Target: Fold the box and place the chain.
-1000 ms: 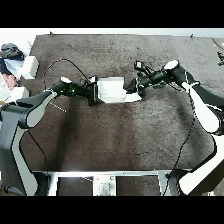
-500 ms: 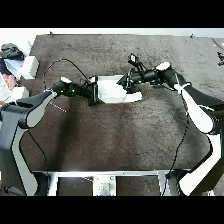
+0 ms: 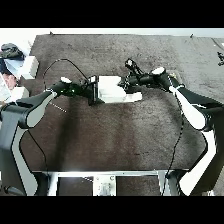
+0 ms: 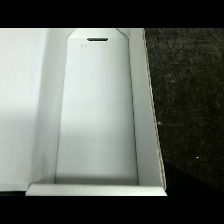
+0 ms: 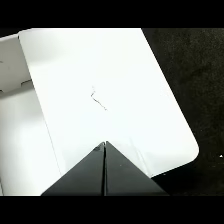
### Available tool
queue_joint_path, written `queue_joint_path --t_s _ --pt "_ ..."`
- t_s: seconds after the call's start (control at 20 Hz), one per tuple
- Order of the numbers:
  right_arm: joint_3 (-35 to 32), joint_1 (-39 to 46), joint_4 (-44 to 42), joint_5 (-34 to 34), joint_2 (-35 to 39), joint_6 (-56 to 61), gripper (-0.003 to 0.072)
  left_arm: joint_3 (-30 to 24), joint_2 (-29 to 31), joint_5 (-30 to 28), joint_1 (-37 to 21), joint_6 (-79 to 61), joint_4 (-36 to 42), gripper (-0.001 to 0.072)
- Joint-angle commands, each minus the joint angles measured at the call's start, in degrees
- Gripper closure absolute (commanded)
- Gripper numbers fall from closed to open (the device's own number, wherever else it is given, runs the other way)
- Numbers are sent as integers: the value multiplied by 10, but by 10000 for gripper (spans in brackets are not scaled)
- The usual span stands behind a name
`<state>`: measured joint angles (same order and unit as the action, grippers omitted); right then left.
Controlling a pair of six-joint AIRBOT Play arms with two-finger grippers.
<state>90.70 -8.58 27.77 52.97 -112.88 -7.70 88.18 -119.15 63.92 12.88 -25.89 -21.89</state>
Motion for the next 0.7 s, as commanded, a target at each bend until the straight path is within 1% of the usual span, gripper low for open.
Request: queue_joint_path --t_s 0.0,0.25,0.45,0.55,0.65 --pt "0 -1 16 -5 -5 0 675 0 0 0 0 0 0 291" --pt "0 0 16 -5 0 0 675 0 0 0 0 -1 0 291" --pt "0 0 17 -1 48 0 674 0 0 0 0 -1 0 291" --pt "0 5 45 19 82 0 675 0 0 -1 0 -1 0 291" --pt "0 13 112 56 111 0 674 0 0 -3 0 -1 0 291"
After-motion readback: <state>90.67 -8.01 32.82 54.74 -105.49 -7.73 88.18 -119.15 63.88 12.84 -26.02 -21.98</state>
